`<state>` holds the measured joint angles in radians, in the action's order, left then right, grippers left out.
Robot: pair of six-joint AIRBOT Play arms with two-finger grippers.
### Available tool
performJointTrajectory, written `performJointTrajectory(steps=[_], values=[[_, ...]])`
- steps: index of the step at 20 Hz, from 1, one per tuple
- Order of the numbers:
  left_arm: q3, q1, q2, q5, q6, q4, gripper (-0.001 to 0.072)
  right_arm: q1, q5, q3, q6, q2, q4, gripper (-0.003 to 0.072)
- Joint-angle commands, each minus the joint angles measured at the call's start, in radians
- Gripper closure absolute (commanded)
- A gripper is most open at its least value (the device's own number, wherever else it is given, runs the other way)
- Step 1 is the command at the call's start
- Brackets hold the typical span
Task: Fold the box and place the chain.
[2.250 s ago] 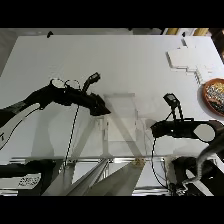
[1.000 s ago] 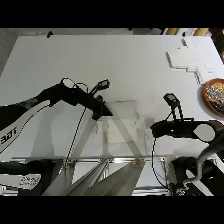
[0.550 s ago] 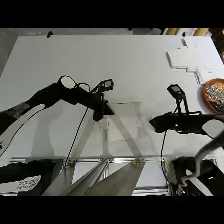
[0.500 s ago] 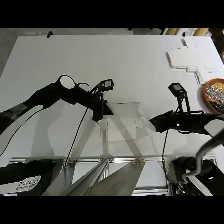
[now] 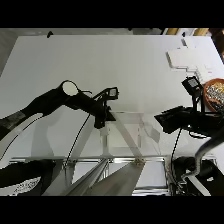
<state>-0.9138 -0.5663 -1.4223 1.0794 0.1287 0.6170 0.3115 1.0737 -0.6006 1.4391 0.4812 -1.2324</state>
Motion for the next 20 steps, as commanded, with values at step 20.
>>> performJointTrajectory(steps=[20], values=[[0.003, -0.021, -0.109, -0.212, -0.211, -0.006, 0.0708, 0.001, -0.013, 0.003, 0.000, -0.007, -0.047, 0.0280]])
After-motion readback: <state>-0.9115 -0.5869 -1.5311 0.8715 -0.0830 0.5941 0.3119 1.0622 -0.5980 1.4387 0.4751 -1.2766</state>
